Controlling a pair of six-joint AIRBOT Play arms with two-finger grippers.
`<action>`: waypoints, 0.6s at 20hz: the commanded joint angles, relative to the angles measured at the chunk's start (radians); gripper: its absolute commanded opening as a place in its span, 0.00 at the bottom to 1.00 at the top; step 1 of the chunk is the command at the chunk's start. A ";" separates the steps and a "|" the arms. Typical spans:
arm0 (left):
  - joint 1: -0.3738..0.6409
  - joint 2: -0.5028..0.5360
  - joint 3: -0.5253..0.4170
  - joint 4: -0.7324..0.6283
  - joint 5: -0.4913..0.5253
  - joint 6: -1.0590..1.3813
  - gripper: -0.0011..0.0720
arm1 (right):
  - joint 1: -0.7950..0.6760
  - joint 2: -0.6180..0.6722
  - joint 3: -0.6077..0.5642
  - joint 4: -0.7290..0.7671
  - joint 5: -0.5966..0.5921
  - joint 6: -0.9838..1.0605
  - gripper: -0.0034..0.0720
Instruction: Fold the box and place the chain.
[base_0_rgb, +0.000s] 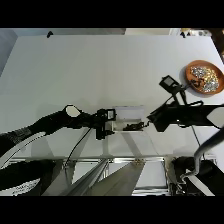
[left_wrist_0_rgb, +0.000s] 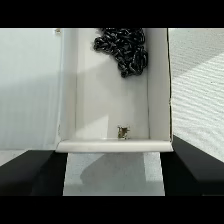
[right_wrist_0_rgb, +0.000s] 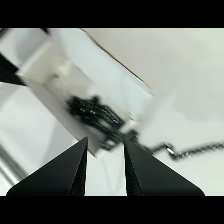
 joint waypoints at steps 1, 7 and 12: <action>0.000 0.000 0.000 0.000 0.000 0.000 0.44 | -0.041 0.032 -0.003 -0.169 0.046 0.071 0.35; 0.000 0.000 0.000 0.000 0.000 0.000 0.44 | 0.014 -0.074 -0.121 -0.102 -0.012 -0.418 0.29; 0.000 0.000 0.000 0.000 0.000 0.000 0.44 | 0.014 -0.108 -0.232 0.067 -0.082 -0.948 0.29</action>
